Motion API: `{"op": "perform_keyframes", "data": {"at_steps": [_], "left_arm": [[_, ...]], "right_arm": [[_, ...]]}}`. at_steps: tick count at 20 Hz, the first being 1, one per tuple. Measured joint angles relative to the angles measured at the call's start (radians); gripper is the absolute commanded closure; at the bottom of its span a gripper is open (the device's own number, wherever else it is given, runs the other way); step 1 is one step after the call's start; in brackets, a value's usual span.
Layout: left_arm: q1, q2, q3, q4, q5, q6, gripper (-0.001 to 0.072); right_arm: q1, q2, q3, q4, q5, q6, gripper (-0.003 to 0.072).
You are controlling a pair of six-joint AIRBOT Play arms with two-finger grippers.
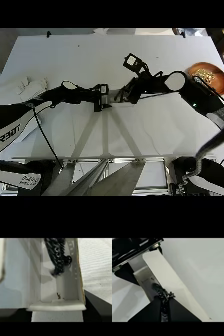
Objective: Fold the box and place the chain.
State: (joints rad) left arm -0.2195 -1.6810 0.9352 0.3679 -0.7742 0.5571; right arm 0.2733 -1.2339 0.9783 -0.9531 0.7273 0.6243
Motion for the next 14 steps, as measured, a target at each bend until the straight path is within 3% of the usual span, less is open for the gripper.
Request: {"op": "perform_keyframes", "data": {"at_steps": [1, 3, 4, 11, 14], "left_arm": [[0.000, 0.000, 0.000, 0.000, 0.000, 0.000, 0.0361], [0.000, 0.000, 0.000, 0.000, 0.000, 0.000, 0.0361], [0.000, 0.000, 0.000, 0.000, 0.000, 0.000, 0.0361], [0.000, 0.000, 0.000, 0.000, 0.000, 0.000, 0.0361], [0.000, 0.000, 0.000, 0.000, -0.001, 0.000, 0.0361]], "right_arm": [[0.002, -0.012, 0.000, 0.003, 0.006, -0.001, 0.0654], [0.003, -0.034, 0.000, 0.004, 0.011, -0.002, 0.0425], [0.004, -0.041, 0.000, 0.004, 0.010, -0.003, 0.0350], [0.005, -0.057, 0.000, 0.002, -0.012, -0.003, 0.0346], [-0.003, -0.043, 0.000, -0.064, -0.013, 0.014, 0.0346]]}}
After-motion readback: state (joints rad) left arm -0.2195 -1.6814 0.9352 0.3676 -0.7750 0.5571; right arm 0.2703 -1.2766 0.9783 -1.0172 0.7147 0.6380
